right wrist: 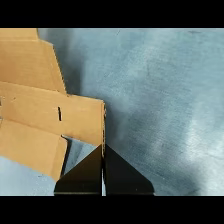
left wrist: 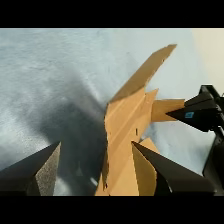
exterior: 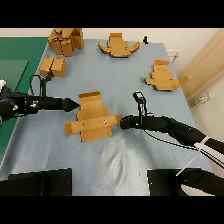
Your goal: Fold the box.
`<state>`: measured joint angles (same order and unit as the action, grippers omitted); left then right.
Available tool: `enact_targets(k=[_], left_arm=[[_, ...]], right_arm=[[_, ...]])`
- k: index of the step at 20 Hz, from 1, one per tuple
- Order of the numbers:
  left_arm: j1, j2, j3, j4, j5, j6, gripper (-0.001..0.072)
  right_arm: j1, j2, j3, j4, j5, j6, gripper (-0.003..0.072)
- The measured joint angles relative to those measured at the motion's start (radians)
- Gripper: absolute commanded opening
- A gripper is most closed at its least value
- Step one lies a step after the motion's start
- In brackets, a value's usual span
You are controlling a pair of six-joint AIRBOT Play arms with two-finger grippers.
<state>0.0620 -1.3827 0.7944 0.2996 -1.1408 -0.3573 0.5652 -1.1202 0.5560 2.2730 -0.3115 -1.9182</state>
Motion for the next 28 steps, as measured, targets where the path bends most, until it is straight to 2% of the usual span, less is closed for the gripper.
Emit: enact_targets(k=[2, 3, 4, 5, 10, 11, 12, 13, 15, 25, 26, 27, 28], left_arm=[[-0.009, -0.062, 0.024, -0.035, -0.032, 0.033, 0.0687], [-0.015, -0.086, 0.037, -0.044, -0.045, 0.043, 0.0655], [-0.022, -0.107, 0.051, -0.052, -0.059, 0.051, 0.0529], [-0.03, -0.127, 0.067, -0.061, -0.071, 0.059, 0.0464], [-0.059, -0.19, 0.146, -0.072, -0.087, 0.074, 0.0462], [-0.061, -0.198, 0.159, -0.072, -0.087, 0.074, 0.0427], [-0.063, -0.204, 0.167, -0.071, -0.088, 0.074, 0.0189], [-0.064, -0.208, 0.174, -0.063, -0.089, 0.073, 0.0086], [-0.066, -0.213, 0.182, -0.042, -0.091, 0.068, 0.002], [-0.088, -0.219, 0.19, -0.022, -0.091, 0.236, 0.0021], [-0.093, -0.219, 0.19, -0.027, -0.088, 0.247, 0.0065], [-0.098, -0.219, 0.19, -0.029, -0.086, 0.254, 0.0324], [-0.105, -0.219, 0.19, -0.026, -0.093, 0.263, 0.0453]], right_arm=[[0.004, -0.003, -0.002, 0.0, 0.016, 0.005, 0.0005], [0.006, -0.004, -0.003, 0.0, 0.021, 0.006, 0.0005], [0.006, -0.005, -0.003, -0.001, 0.026, 0.009, 0.0005], [0.006, -0.006, -0.004, -0.001, 0.027, 0.012, 0.0005], [0.007, -0.006, -0.004, -0.002, 0.014, 0.023, 0.0006], [0.007, -0.006, -0.004, -0.002, 0.01, 0.024, 0.0005], [0.007, -0.006, -0.004, -0.002, 0.006, 0.024, 0.0006], [0.007, -0.006, -0.004, -0.002, 0.002, 0.025, 0.0006], [0.007, -0.006, -0.004, -0.002, -0.003, 0.025, 0.0006], [0.008, 0.014, -0.005, -0.006, -0.04, 0.026, 0.0006], [0.007, 0.015, -0.005, -0.007, -0.043, 0.027, 0.0006], [0.007, 0.016, -0.005, -0.007, -0.046, 0.027, 0.0006], [0.008, 0.016, -0.005, -0.006, -0.047, 0.027, 0.0006]])
